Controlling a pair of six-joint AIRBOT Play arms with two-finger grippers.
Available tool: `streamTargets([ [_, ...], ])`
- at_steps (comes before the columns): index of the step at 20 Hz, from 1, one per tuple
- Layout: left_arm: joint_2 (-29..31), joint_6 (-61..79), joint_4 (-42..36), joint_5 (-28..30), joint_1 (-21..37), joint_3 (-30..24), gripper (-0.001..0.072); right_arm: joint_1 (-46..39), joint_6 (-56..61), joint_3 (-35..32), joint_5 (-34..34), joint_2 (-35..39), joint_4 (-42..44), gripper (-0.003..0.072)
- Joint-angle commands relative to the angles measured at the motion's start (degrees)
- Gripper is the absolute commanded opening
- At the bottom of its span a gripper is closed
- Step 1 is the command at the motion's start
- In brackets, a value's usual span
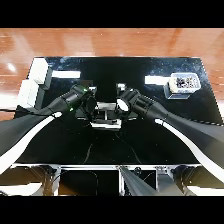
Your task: Fold the box and place the chain.
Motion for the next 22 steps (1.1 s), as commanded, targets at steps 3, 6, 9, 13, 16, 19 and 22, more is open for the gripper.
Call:
streamTargets([
  [3, -0.02, 0.0, -0.04, -0.15, 0.02, 0.0, 0.0024, 0.2, 0.39, 0.2, 0.02, -1.07, -1.55, 0.0346],
  [6, -0.02, 0.0, -0.02, -0.11, 0.02, 0.0, 0.0024, 0.2, 0.39, 0.2, -0.26, -2.21, -1.55, 0.0346],
  [9, -0.02, 0.0, -0.07, -0.48, 0.02, 0.0, 0.0025, 0.2, 0.37, 0.2, -1.18, -2.38, -1.55, 0.0346],
  [13, -0.02, 0.0, -0.02, -0.66, 0.02, 0.0, 0.0025, 0.09, -0.33, 0.2, -2.34, -2.84, -1.97, 0.0246],
  [16, -0.02, -0.02, -0.24, -1.01, 0.02, 0.0, 0.0024, 0.09, -0.31, 0.2, -3.72, -2.93, -2.21, 0.0246],
  [19, -0.02, -0.02, -0.24, -1.2, 0.02, 0.0, 0.0025, 0.09, -0.31, 0.2, -3.67, -3.19, -3.23, 0.0246],
  [22, -0.02, -0.02, -0.24, -1.22, 0.02, 0.0, 0.0024, 0.07, -0.33, 0.2, -3.74, -3.26, -3.48, 0.0246],
])
